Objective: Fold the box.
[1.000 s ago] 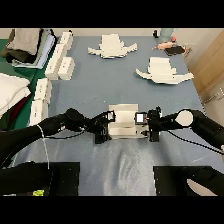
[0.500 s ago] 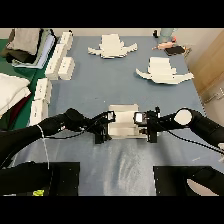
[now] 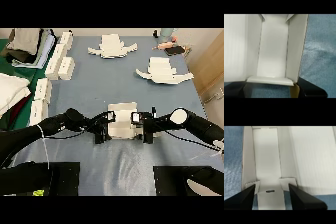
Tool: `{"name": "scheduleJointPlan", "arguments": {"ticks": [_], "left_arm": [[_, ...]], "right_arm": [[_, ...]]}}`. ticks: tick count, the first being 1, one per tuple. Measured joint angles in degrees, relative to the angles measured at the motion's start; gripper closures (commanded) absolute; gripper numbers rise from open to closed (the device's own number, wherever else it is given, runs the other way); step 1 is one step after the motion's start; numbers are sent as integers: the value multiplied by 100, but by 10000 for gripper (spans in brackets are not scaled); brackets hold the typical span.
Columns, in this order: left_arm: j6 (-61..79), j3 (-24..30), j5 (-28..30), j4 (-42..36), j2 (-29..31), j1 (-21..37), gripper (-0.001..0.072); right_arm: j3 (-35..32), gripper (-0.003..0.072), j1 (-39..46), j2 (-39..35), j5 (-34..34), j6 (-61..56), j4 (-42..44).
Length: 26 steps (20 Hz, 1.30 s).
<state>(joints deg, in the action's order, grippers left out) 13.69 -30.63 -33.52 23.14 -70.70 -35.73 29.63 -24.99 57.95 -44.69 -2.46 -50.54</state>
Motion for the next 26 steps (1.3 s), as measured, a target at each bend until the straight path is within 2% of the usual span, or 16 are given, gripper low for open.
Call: {"name": "scheduleJointPlan", "arguments": {"ticks": [3, 4, 5, 8, 9, 15, 17, 19, 22, 26], "left_arm": [[0, 0, -2, -2, 0, 0, 98], [0, 0, -2, -2, 0, 0, 98], [-2, 0, -2, -7, 0, 0, 98], [-4, 0, -7, -13, 0, 0, 98], [-4, 0, -9, -13, 0, 0, 98], [-2, 0, -7, -7, 0, 0, 98], [-2, 0, -7, -4, 0, 0, 98], [-2, 0, -7, -4, 0, 0, 97], [-2, 0, -7, -2, 0, 0, 98], [-2, 0, -4, -2, 0, 0, 98]], "right_arm": [[0, -14, -7, -15, 11, -7, -7], [0, 106, -11, -44, 9, -52, -46], [0, 320, -13, -92, 4, -173, -120], [11, 665, -13, -348, 0, -1305, -651], [11, 684, -13, -452, -24, -1963, -914], [11, 684, 24, -1213, -520, -6763, -3053], [11, 685, 205, -1419, -793, -8559, -4057], [-7, 686, 575, -1456, -1086, -9783, -4621], [-72, 686, 1154, -1196, -1241, -10227, -4306], [-127, 686, 1482, -573, -1246, -9521, -3014]]}}
